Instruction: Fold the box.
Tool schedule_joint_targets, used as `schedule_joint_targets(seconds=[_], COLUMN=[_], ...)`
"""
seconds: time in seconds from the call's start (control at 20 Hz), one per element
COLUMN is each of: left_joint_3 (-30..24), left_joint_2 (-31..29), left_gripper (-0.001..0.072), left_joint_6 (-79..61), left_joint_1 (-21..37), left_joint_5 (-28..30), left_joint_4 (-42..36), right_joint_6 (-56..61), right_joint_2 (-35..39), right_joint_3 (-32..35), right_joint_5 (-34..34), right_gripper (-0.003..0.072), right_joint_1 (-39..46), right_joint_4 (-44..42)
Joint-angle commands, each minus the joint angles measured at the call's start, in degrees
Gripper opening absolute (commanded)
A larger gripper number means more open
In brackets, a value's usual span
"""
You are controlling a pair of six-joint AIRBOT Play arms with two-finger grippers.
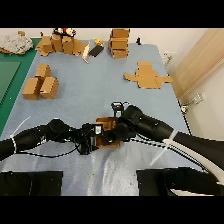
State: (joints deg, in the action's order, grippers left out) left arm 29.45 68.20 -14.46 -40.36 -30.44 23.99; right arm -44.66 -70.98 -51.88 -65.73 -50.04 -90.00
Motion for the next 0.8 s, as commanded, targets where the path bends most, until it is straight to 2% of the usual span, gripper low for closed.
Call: schedule_joint_targets(seconds=[0.0, 0.1, 0.4, 0.55, 0.75], left_joint_3=[0.0, 0.0, 0.0, 0.0, 0.0], left_joint_2=[0.0, 0.0, 0.0, 0.0, 0.0], left_gripper=[0.0369, 0.0368, 0.0369, 0.0368, 0.0369], left_joint_6=[0.0, 0.0, 0.0, 0.0, 0.0], left_joint_1=[0.0, 0.0, 0.0, 0.0, 0.0], left_joint_5=[0.0, 0.0, 0.0, 0.0, 0.0], left_joint_4=[0.0, 0.0, 0.0, 0.0, 0.0], right_joint_6=[5.5, 7.2, 9.3, 9.8, 9.7], right_joint_2=[-3.8, -5.0, -8.2, -8.3, -8.3], right_joint_3=[-3.5, -3.6, -3.7, -4.1, -4.3], right_joint_5=[-6.4, -8.6, -8.2, -7.8, -7.7], right_gripper=[0.0441, 0.0441, 0.0431, 0.0252, 0.0132], right_joint_1=[-2.0, -2.2, -2.2, -2.1, -2.1], right_joint_4=[2.6, 2.8, 3.1, 3.6, 3.8])
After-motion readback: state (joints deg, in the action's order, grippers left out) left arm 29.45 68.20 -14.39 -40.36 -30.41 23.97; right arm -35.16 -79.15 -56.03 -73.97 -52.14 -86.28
